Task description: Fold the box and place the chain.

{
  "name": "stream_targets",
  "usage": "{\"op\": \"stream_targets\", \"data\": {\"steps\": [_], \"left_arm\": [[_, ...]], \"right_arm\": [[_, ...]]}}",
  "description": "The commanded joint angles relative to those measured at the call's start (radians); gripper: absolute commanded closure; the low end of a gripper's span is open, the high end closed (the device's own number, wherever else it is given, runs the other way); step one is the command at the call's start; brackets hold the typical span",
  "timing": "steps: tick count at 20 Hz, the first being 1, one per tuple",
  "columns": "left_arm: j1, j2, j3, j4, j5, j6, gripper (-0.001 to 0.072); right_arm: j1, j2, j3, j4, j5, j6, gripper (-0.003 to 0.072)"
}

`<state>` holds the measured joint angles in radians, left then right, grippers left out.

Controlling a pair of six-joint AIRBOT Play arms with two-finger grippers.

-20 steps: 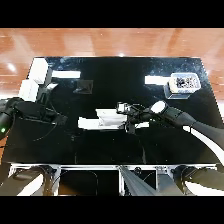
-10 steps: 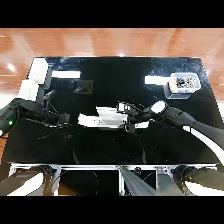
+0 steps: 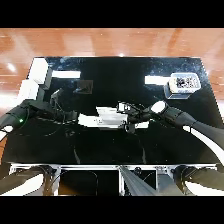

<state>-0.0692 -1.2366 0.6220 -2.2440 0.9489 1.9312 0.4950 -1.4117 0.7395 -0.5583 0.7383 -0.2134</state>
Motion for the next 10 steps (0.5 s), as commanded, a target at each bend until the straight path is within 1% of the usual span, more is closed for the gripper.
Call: {"op": "stream_targets", "data": {"steps": [1, 3, 6, 8, 10], "left_arm": [[-0.09, -0.018, 0.001, 0.002, -0.096, 0.009, 0.0686], [-0.122, -0.051, 0.016, 0.002, -0.074, 0.009, 0.0686], [-0.132, -0.095, 0.06, -0.005, -0.037, 0.008, 0.0686], [-0.132, -0.097, 0.095, -0.005, -0.023, 0.008, 0.0686], [-0.131, -0.097, 0.131, -0.005, 0.023, 0.008, 0.0682]], "right_arm": [[0.0, 0.0, 0.0, 0.0, 0.001, 0.0, 0.0058], [0.0, 0.0, 0.0, 0.0, 0.001, 0.0, 0.0058], [0.0, 0.0, 0.0, 0.0, 0.002, 0.0, 0.0058], [0.0, 0.0, 0.0, 0.0, 0.002, 0.0, 0.0058], [0.0, 0.0, 0.0, 0.0, 0.002, 0.0, 0.0058]]}}
